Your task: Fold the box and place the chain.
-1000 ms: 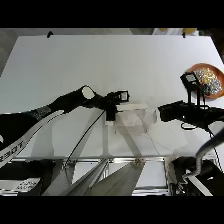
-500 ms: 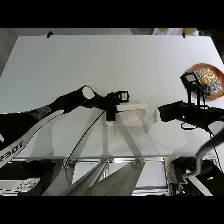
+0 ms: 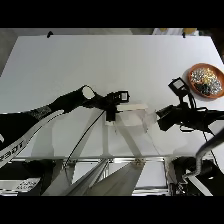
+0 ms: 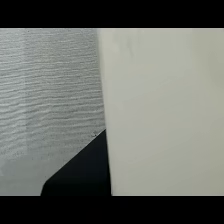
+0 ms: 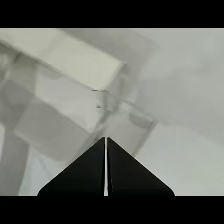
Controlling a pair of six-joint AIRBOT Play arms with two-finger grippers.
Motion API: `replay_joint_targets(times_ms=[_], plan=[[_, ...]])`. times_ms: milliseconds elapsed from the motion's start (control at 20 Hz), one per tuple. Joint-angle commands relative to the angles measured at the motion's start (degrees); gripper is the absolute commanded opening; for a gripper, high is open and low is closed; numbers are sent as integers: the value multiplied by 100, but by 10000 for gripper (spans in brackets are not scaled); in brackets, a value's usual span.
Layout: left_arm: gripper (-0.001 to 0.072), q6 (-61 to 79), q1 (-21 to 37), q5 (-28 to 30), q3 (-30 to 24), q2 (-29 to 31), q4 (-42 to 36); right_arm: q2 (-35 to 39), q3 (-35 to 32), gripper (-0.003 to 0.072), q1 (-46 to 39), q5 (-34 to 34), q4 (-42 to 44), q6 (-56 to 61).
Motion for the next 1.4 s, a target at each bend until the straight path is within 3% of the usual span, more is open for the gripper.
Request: replay_joint_targets(times_ms=[0, 200, 450, 550, 600, 850, 1100, 1350], plan=[[14, 0, -4, 2, -2, -4, 0, -236, -4, 19, 4, 411, 1038, -2402], [14, 0, -4, 2, -2, -4, 0, -654, -7, 19, 179, 1248, 887, -3224], [14, 0, -4, 0, -2, -2, 0, -658, -468, 46, 964, 402, 428, -3788], [14, 0, -4, 0, -2, -2, 0, -658, -772, 463, 1154, -22, 223, -3849], [14, 0, -4, 2, -2, -4, 0, -658, -883, 558, 1224, -243, 208, -3971], [14, 0, -4, 0, -2, -2, 0, -739, -1154, 621, 1266, -1008, -267, -4100], [14, 2, -4, 0, -2, -2, 2, -1480, -1158, 622, 1266, -1565, -350, -4098], [14, 0, -4, 2, -2, -2, 0, -1528, -874, 622, 1222, -1703, -299, -4100]])
